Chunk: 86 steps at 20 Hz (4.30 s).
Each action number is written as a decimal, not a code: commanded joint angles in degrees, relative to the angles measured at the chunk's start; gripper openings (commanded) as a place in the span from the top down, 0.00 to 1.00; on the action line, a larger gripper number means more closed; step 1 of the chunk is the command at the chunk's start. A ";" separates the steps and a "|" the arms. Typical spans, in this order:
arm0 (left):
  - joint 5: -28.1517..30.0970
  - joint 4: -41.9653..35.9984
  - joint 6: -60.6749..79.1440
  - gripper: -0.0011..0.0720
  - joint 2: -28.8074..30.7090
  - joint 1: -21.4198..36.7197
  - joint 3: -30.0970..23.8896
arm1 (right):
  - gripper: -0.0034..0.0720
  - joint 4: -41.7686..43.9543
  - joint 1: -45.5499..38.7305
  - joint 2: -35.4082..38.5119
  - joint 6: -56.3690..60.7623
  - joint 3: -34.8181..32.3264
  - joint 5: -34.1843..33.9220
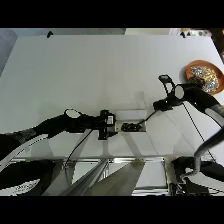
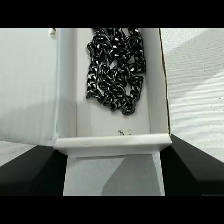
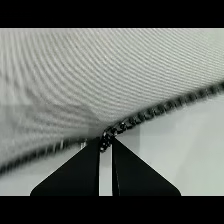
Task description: Fold the box and place the chain.
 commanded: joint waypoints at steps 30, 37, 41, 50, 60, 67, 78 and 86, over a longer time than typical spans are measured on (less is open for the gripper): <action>0.02 0.00 0.00 0.80 0.02 0.04 0.00 | 0.93 26.01 24.98 29.27 -5.49 -1.95 -0.07; 0.02 0.00 0.00 0.80 0.02 0.04 -0.02 | 0.78 23.10 28.79 18.73 -5.53 -3.85 -3.54; 0.02 0.00 0.02 0.80 0.02 0.04 -0.02 | 0.56 19.78 26.75 19.82 -6.88 1.79 3.82; 0.00 0.00 0.00 0.80 0.02 0.04 -0.02 | 0.56 5.25 7.23 20.70 -6.21 13.18 7.74; 0.02 0.00 0.00 0.80 0.02 0.04 -0.02 | 0.37 3.54 -4.83 1.68 -3.32 12.35 10.23; 0.00 0.00 0.00 0.80 0.02 0.04 -0.02 | 0.38 3.54 -4.83 -7.58 -3.06 12.04 10.19; 0.02 0.00 0.00 0.80 0.02 0.04 -0.02 | 0.58 3.50 -4.83 -10.49 -0.74 10.95 8.63; 0.02 0.00 0.00 0.80 0.04 0.04 -0.02 | 0.93 3.52 -4.83 -10.12 -2.43 9.01 10.21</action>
